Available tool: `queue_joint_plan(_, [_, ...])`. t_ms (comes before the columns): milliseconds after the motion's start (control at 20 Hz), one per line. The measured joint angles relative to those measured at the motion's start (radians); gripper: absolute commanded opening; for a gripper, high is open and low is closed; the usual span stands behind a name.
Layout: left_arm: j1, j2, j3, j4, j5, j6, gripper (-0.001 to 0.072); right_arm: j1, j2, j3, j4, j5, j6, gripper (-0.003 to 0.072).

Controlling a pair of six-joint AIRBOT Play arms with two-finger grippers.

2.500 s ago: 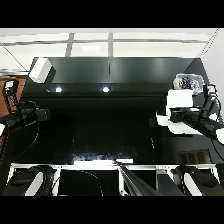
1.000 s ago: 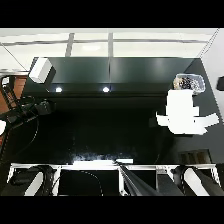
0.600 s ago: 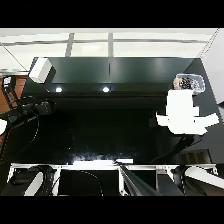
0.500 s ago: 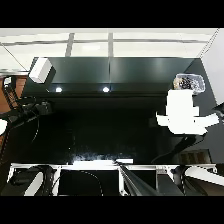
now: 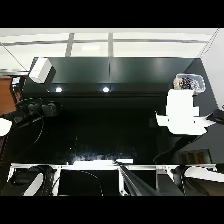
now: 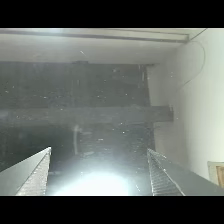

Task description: Fold the box and place the chain.

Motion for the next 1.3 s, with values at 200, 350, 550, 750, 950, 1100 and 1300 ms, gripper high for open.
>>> queue_joint_plan(200, [-0.004,-0.002,0.0,0.0,-0.001,0.0,0.0705,0.003,-0.003,0.0,-0.014,0.04,-0.015,0.0003])
queue_joint_plan(350, [-0.005,-0.002,0.0,0.0,-0.001,0.0,0.0705,0.004,-0.003,0.0,0.007,0.11,-0.027,0.0003])
queue_joint_plan(550, [-0.005,-0.002,0.0,0.0,-0.005,0.0,0.0705,0.005,0.012,-0.005,0.118,0.227,-0.036,0.0004])
queue_joint_plan(750, [-0.005,-0.002,0.0,0.0,-0.01,0.0,0.0704,0.024,0.091,-0.075,0.299,0.269,-0.058,0.0004])
queue_joint_plan(950, [-0.005,-0.002,0.0,0.0,-0.036,0.0,0.0705,0.137,0.24,-0.225,0.454,0.214,-0.109,0.0004])
queue_joint_plan(1100, [-0.006,-0.002,0.0,-0.004,-0.059,0.0,0.0705,0.282,0.358,-0.343,0.538,0.146,-0.135,0.0005])
queue_joint_plan(1300, [-0.027,-0.009,-0.004,-0.021,-0.074,0.0,0.0704,0.502,0.493,-0.5,0.636,-0.008,-0.149,0.0004])
